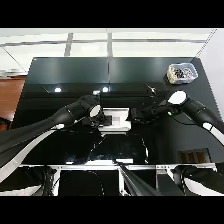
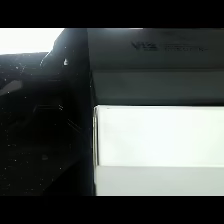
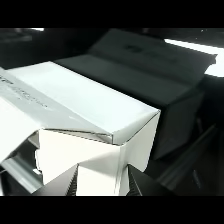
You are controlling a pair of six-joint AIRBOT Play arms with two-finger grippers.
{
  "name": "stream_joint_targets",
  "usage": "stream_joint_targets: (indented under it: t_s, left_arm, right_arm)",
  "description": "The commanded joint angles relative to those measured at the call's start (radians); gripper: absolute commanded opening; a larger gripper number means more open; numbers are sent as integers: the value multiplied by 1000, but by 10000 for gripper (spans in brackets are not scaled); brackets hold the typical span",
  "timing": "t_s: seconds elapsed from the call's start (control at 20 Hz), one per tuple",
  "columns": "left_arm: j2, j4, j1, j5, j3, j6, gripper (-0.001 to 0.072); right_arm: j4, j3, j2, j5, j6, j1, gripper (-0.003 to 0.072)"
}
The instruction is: Fold the box and place the chain.
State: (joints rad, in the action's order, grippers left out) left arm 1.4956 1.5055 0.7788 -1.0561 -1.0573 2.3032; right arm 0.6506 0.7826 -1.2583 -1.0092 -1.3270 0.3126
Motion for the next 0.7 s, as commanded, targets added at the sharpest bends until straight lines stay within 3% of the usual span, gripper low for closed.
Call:
stream_joint_targets:
  t_s: [0.0,0.2,0.3,0.65]
  left_arm:
    - [-1,0,0,2,-1,0,31]
    - [-1,0,0,2,-1,0,31]
    - [-1,0,0,2,-1,0,31]
    - [-1,0,0,3,-1,0,31]
  right_arm:
    - [118,38,0,36,-116,64,340]
    - [142,52,0,53,-162,104,340]
    - [163,52,0,53,-183,112,259]
    - [274,52,-2,99,-283,170,260]
